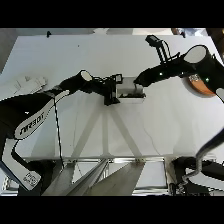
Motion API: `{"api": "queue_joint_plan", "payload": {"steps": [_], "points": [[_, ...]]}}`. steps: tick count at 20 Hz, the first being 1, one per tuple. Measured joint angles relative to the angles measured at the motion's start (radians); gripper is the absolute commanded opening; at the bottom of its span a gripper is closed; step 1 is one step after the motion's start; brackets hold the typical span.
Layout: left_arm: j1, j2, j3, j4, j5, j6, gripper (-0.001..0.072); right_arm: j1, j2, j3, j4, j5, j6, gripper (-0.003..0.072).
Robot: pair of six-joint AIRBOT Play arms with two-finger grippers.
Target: Fold the box and place the chain.
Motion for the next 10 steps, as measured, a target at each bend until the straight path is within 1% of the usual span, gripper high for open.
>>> {"api": "queue_joint_plan", "payload": {"steps": [4,5,6,7,10], "points": [[0.0,0.0,0.0,0.0,0.0,0.0,0.0214,0.065,0.003,0.0,0.026,-0.017,-0.01,0.0016],[0.0,0.0,0.0,0.0,0.0,0.0,0.0214,0.076,0.001,0.0,0.021,-0.028,-0.011,0.0073],[0.0,0.0,0.0,0.0,0.0,0.0,0.0214,0.084,0.0,0.0,0.005,-0.039,-0.01,0.0196],[0.0,0.0,0.0,0.0,0.0,0.0,0.0214,0.089,-0.001,0.0,-0.016,-0.05,-0.003,0.0271],[0.0,0.0,0.0,0.0,0.0,0.0,0.0214,0.095,-0.002,0.0,-0.136,-0.069,0.031,0.0268]]}}
